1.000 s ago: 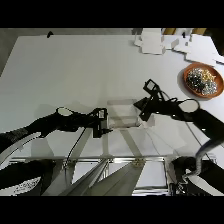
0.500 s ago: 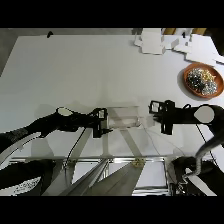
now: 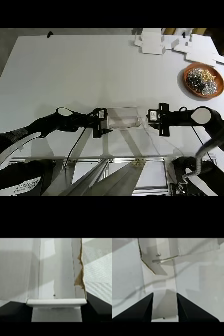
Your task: Fold the box and place the chain.
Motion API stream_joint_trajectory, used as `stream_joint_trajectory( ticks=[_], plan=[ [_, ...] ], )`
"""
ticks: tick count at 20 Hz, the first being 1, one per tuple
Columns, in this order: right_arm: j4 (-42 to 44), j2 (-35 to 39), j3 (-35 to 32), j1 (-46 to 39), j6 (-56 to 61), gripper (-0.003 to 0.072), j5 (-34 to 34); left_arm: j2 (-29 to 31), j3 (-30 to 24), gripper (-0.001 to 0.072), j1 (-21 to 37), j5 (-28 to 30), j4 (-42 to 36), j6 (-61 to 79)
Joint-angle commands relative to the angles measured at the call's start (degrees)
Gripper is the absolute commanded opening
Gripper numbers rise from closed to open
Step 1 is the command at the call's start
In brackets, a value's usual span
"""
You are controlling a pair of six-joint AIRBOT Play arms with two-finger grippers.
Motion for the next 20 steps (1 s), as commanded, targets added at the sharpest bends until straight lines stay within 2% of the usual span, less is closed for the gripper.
stream_joint_trajectory(
  ticks=[1,6,8,9,12,20],
  plan=[
    [2.3,-3.2,-0.1,0.0,-4.5,0.0289,-1.3,0.0,0.0,0.0211,0.0,0.0,0.0,0.0],
    [3.2,-5.9,-0.1,0.7,-4.5,0.0269,-1.5,0.0,0.0,0.0211,0.0,0.0,0.0,0.0],
    [4.7,-8.1,-0.1,2.9,-4.5,0.0173,-1.0,0.0,0.0,0.0211,0.0,0.0,0.0,0.0],
    [6.0,-9.5,-0.1,4.0,-4.5,0.0156,-1.5,0.0,0.0,0.0211,0.0,0.0,0.0,0.0],
    [10.7,-11.4,-0.1,4.5,-4.6,0.0157,-4.3,0.0,0.0,0.0211,0.0,0.0,0.0,0.0],
    [14.2,-12.8,-0.1,4.5,-5.0,0.0156,-6.8,0.0,0.0,0.0211,0.0,0.0,0.0,0.0]
  ],
)
